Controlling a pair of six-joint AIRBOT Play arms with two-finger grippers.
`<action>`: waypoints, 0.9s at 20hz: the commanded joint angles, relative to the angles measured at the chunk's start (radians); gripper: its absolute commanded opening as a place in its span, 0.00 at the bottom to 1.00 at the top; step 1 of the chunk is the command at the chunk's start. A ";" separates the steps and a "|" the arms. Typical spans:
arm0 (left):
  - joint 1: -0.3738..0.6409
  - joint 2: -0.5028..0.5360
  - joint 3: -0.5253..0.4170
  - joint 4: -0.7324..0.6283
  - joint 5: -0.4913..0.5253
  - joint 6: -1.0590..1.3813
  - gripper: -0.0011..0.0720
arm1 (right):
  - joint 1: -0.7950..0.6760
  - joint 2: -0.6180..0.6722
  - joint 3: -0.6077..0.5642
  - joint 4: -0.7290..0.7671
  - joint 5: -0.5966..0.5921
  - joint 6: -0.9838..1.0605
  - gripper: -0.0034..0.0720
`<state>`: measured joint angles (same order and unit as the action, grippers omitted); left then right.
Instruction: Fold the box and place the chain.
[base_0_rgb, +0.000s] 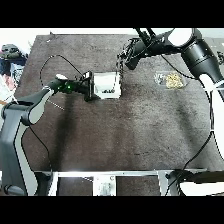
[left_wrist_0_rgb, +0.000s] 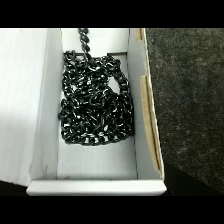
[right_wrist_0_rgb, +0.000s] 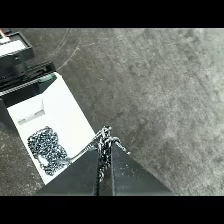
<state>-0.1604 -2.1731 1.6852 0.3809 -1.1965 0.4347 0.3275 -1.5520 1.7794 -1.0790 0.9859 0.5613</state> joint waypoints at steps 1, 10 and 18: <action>0.000 0.000 0.001 0.000 0.000 0.000 0.34 | 0.006 -0.006 0.000 -0.001 0.011 0.015 0.06; 0.000 0.000 0.001 0.000 0.000 0.000 0.34 | 0.050 -0.127 0.000 0.057 0.086 0.061 0.06; 0.000 0.000 0.001 0.000 0.000 0.000 0.34 | -0.015 -0.219 -0.002 -0.103 0.153 0.171 0.34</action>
<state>-0.1604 -2.1731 1.6852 0.3813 -1.1965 0.4343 0.3458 -1.7538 1.7782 -1.1347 1.0985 0.6975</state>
